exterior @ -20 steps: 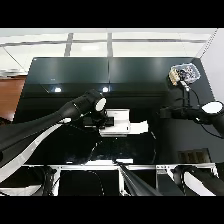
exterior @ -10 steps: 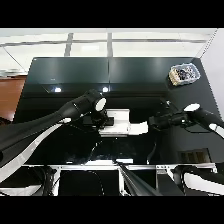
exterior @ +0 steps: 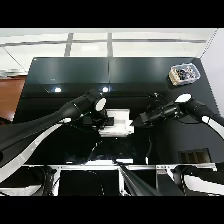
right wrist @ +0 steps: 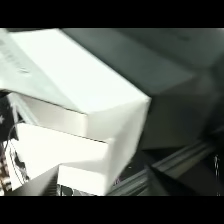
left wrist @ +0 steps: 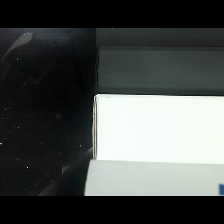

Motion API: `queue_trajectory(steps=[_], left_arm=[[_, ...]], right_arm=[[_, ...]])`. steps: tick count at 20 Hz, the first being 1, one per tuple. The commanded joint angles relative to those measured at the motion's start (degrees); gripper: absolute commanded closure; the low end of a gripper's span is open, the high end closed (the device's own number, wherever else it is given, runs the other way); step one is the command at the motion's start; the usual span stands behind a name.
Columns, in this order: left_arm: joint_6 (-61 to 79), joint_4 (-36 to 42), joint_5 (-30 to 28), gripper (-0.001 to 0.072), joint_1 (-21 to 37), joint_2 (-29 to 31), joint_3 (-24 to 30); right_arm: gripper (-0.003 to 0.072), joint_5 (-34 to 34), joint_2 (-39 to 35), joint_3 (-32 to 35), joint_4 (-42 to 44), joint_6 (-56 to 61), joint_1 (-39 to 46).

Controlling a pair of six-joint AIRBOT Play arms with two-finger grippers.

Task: Fold the box and place the chain.

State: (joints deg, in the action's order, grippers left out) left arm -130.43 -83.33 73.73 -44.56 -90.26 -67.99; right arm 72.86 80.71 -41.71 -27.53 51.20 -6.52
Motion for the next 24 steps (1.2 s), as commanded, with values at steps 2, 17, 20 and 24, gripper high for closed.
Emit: queue_trajectory(steps=[2,17,20,24], left_arm=[[0.04,0.04,-0.02,0.0683,-0.02,0.00,-0.02],[0.04,0.02,-0.17,0.0683,-0.02,-0.02,-0.02],[0.04,0.02,-0.15,0.0682,-0.02,-0.02,-0.02],[0.04,0.02,-0.20,0.0682,-0.02,-0.02,-0.02]], right_arm=[[0.0274,-2.03,0.07,-1.31,-0.02,1.70,-5.01],[0.0383,-12.94,0.24,-13.03,-33.73,40.06,-22.27],[0.0383,-12.15,1.07,-16.57,-46.18,52.92,-27.91],[0.0384,-11.80,2.82,-19.19,-54.73,66.14,-33.88]])
